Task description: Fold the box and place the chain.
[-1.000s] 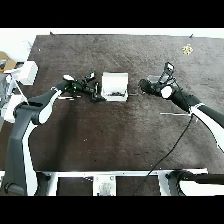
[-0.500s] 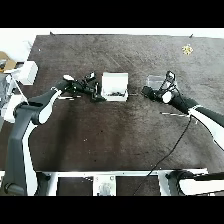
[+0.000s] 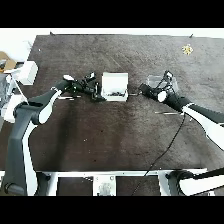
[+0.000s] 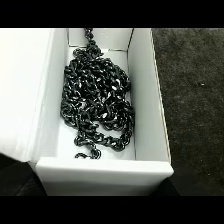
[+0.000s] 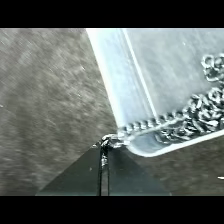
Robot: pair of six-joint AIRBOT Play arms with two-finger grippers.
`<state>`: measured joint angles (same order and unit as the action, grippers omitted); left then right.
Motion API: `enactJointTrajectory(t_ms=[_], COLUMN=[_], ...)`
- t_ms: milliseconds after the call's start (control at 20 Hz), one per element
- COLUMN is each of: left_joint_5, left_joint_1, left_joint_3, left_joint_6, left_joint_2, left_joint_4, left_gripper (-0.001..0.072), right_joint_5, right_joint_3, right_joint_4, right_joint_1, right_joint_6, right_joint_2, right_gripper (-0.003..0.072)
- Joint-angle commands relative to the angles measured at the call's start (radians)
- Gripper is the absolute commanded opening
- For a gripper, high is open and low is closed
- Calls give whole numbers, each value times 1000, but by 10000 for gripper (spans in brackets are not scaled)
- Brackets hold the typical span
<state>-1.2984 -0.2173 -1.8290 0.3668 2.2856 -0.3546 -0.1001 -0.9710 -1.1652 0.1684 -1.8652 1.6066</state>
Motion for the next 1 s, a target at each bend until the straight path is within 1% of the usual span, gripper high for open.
enactJointTrajectory(t_ms=[0, 150, 250, 350, 400, 600, 750, 850, 950], left_joint_5=[0, 0, 0, 0, 0, 0, 0, 0, 0], left_joint_1=[1, 1, 1, 1, 1, 1, 1, 1, 1], left_joint_3=[0, 0, 0, 0, 0, 0, 0, 0, 0], left_joint_6=[0, 0, 0, 0, 0, 0, 0, 0, 0], left_joint_2=[0, 0, 0, 0, 0, 0, 0, 0, 0], left_joint_4=[0, 0, 0, 0, 0, 0, 0, 0, 0], left_gripper=[352, 352, 352, 352, 352, 352, 352, 352, 352], right_joint_5=[-26, -33, -20, -7, -2, 20, 13, -32, -101], right_joint_3=[-3, -4, -5, -32, -58, -179, -204, -202, -198], right_joint_4=[1, -94, -107, -118, -135, -190, -200, -196, -196], right_joint_1=[35, 90, 130, 186, 216, 322, 361, 378, 390], right_joint_6=[14, 13, 13, 13, 13, 13, 7, -3, -26], right_joint_2=[-87, -269, -380, -447, -462, -452, -417, -372, -304], right_gripper=[4, 4, 4, 3, 3, 3, 3, 3, 4])
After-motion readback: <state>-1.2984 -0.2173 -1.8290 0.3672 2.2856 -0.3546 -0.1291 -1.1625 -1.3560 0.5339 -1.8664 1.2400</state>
